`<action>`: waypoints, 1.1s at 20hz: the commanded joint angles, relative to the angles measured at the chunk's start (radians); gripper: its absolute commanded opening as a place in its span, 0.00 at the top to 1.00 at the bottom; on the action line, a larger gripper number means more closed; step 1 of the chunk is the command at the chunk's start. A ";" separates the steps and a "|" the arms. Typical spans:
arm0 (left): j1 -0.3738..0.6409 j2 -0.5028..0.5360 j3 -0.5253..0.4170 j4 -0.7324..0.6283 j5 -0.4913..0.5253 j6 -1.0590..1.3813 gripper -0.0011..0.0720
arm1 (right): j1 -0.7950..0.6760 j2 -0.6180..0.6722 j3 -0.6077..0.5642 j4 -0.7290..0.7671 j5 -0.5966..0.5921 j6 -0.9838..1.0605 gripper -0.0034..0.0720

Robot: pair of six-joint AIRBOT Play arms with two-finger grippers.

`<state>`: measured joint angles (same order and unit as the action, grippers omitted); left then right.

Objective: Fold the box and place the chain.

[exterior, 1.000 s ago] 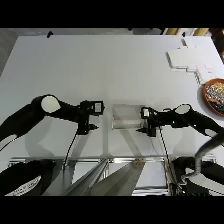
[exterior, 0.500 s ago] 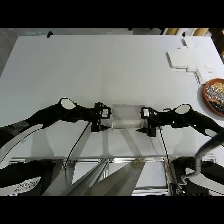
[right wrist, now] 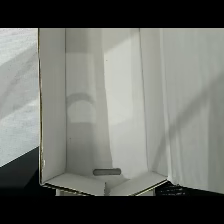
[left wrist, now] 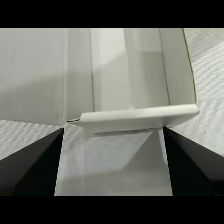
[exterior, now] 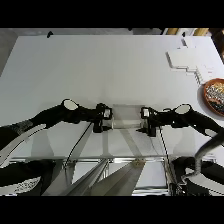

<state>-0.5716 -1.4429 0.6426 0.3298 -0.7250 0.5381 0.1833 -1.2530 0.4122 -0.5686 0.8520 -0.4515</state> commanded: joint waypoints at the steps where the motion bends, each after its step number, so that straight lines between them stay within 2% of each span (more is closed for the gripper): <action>1: -0.016 -0.002 0.000 -0.008 -0.003 0.001 0.02 | 0.000 0.000 0.000 0.000 0.000 0.001 0.43; 10: -0.060 -0.009 0.000 -0.024 -0.019 -0.004 0.02 | 0.000 0.000 0.000 0.000 0.000 0.001 0.43; 22: -0.068 -0.038 0.000 -0.054 -0.004 -0.049 0.03 | 0.000 0.000 0.000 0.000 0.000 0.001 0.43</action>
<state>-0.6373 -1.4754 0.6430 0.2783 -0.7338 0.4931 0.1833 -1.2530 0.4122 -0.5678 0.8524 -0.4503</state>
